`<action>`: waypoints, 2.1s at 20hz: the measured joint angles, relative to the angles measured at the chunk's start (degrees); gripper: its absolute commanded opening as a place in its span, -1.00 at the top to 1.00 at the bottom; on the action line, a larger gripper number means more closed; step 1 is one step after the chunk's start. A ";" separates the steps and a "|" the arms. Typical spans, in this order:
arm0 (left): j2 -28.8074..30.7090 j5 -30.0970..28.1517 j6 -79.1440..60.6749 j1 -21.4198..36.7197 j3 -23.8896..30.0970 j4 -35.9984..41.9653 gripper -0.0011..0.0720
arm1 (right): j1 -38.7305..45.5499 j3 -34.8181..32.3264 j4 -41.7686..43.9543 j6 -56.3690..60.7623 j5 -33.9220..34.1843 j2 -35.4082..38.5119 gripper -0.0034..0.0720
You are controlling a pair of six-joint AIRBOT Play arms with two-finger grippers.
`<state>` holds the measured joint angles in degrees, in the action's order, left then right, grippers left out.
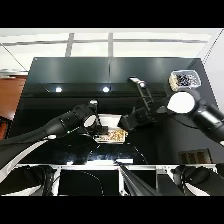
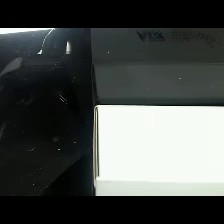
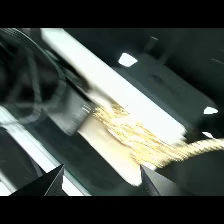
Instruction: Fold the box and place the chain.
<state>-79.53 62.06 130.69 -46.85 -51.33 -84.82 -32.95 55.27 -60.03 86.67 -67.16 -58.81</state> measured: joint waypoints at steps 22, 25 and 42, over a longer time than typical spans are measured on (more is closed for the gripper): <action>0.00 0.42 0.00 0.00 0.00 0.00 0.88 | -1.05 -33.90 6.82 -62.75 33.00 7.69 -0.95; 0.00 0.81 0.00 0.00 0.00 0.02 0.88 | -1.68 -34.01 15.10 -77.79 33.88 4.00 -0.95; -0.02 1.70 0.00 0.00 0.00 0.00 0.88 | 2.47 -30.84 25.53 -92.59 30.82 -5.66 0.83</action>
<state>-79.55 63.77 130.69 -46.85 -51.33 -84.82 -30.48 24.43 -34.50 -5.91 -36.34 -64.47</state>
